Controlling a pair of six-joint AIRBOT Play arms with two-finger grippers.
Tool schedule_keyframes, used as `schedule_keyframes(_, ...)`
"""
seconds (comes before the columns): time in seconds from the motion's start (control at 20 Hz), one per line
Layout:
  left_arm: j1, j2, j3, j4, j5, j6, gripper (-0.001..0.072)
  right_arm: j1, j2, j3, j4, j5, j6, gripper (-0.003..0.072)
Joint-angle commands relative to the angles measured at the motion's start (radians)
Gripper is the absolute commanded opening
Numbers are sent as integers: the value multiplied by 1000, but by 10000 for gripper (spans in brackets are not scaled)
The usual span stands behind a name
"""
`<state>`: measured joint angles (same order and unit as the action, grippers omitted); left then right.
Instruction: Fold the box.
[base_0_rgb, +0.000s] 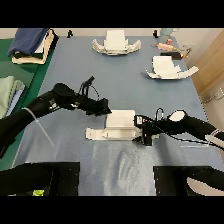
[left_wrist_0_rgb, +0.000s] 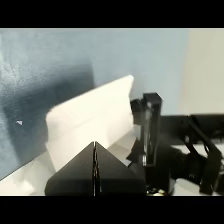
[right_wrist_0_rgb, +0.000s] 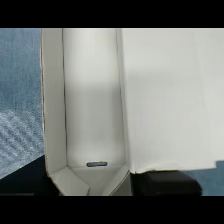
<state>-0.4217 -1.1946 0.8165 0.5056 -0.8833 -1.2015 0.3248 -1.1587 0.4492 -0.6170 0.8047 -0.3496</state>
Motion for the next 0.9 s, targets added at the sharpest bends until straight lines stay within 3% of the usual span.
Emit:
schedule_keyframes(0.0, 43, 182, -6, 188, -100, 64, 17, 0, 1, 0, 0, 1, 0, 508)
schedule_keyframes(0.1, 42, 295, -24, 302, -124, 96, 17, 0, 1, 0, 0, 1, 0, 508)
schedule_keyframes(0.3, 41, 483, -86, 318, -187, 364, 17, 0, 1, 0, 0, 0, 0, 508)
schedule_keyframes(0.5, 41, 592, -162, 348, -225, 627, 20, 0, 1, 0, 0, 0, 0, 508)
schedule_keyframes(0.55, 41, 602, -184, 357, -227, 689, 179, 0, 1, 0, 0, 0, 0, 508)
schedule_keyframes(0.6, 41, 602, -207, 352, -216, 737, 557, 0, 1, 0, 0, 0, 0, 508)
schedule_keyframes(0.65, 42, 600, -233, 344, -191, 778, 665, 0, 1, 0, 0, 0, 0, 508)
schedule_keyframes(0.85, 34, 550, -326, 248, -87, 1004, 675, 0, 1, 0, 0, -1, 0, 508)
